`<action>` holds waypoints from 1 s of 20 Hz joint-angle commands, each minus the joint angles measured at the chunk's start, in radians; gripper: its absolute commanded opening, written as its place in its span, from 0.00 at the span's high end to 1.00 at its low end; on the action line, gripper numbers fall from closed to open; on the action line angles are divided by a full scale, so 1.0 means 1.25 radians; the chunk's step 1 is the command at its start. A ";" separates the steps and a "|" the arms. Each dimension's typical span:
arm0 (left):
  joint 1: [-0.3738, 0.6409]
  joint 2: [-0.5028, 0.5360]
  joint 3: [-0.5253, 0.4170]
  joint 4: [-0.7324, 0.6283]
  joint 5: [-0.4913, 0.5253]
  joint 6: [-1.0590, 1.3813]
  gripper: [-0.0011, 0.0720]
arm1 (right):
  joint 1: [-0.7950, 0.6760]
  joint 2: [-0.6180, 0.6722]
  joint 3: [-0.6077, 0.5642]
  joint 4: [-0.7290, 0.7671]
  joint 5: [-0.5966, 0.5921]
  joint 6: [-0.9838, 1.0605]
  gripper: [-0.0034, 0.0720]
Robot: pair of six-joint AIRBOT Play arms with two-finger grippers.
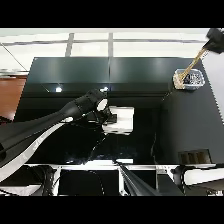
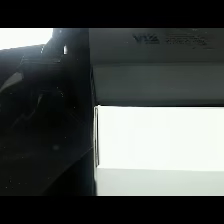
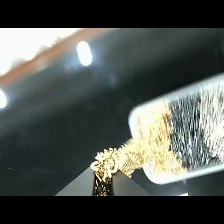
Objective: Fold the box and place the chain.
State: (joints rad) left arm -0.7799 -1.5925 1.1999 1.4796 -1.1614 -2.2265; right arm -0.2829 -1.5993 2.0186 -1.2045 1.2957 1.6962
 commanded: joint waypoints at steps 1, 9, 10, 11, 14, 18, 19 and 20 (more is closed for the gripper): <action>0.001 0.000 0.000 0.000 0.000 0.000 0.95 | 0.000 0.129 0.001 0.025 -0.038 -0.048 0.94; 0.001 0.000 0.000 0.000 0.000 0.000 0.95 | 0.018 0.307 0.000 0.218 0.085 -0.149 0.94; 0.001 0.000 0.000 0.000 0.000 0.000 0.95 | 0.029 0.326 -0.002 0.219 0.101 -0.150 0.94; 0.001 0.000 0.000 0.000 0.000 0.000 0.95 | 0.042 0.352 -0.013 0.226 0.104 -0.155 0.94; 0.001 0.000 0.000 0.000 0.000 0.000 0.95 | 0.072 0.407 -0.038 0.301 0.139 -0.180 0.94; 0.001 0.000 0.000 0.001 0.001 0.000 0.95 | 0.113 0.431 -0.041 0.388 0.178 -0.207 0.94; 0.001 0.000 0.000 0.000 0.000 0.000 0.95 | 0.128 0.431 -0.043 0.392 0.198 -0.215 0.94; 0.001 0.000 0.000 0.000 0.000 0.000 0.95 | 0.145 0.431 -0.048 0.392 0.216 -0.219 0.94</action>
